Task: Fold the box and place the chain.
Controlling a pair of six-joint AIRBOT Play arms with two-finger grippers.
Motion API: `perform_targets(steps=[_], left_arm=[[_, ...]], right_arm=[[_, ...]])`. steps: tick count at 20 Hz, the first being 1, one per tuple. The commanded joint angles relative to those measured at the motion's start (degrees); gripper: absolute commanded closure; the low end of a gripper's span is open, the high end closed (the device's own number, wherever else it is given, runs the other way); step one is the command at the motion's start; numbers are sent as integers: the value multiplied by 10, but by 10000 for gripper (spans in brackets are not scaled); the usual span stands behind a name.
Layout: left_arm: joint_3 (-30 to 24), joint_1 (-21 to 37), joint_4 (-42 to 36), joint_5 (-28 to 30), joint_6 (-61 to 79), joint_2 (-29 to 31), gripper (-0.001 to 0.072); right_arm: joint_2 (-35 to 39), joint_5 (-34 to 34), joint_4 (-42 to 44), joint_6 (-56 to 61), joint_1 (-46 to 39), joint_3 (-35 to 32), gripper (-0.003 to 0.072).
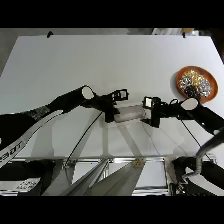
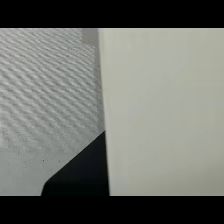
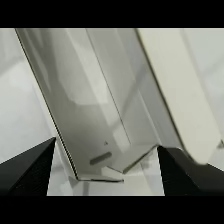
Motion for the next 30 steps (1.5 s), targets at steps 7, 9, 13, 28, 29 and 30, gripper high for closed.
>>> perform_targets(steps=[7, 9, 13, 28, 29, 30], left_arm=[[0, 0, 0, 0, 0, 0, 700], [0, 0, 0, 0, 0, 0, 700], [0, 0, 0, 0, 0, 0, 700], [0, 0, 0, 0, 0, 0, 700], [0, 0, 0, 0, 0, 0, 700], [0, 0, 0, 0, 0, 0, 700]], right_arm=[[-57, 52, 43, -60, -11, 1, 0], [-67, 68, 23, -56, -11, 1, 1], [-69, 74, 17, -56, -8, -1, 12], [-82, 59, 18, -46, 7, -1, 300], [-82, 59, 18, -46, 7, -1, 299], [-82, 59, 18, -46, 7, -1, 293]])
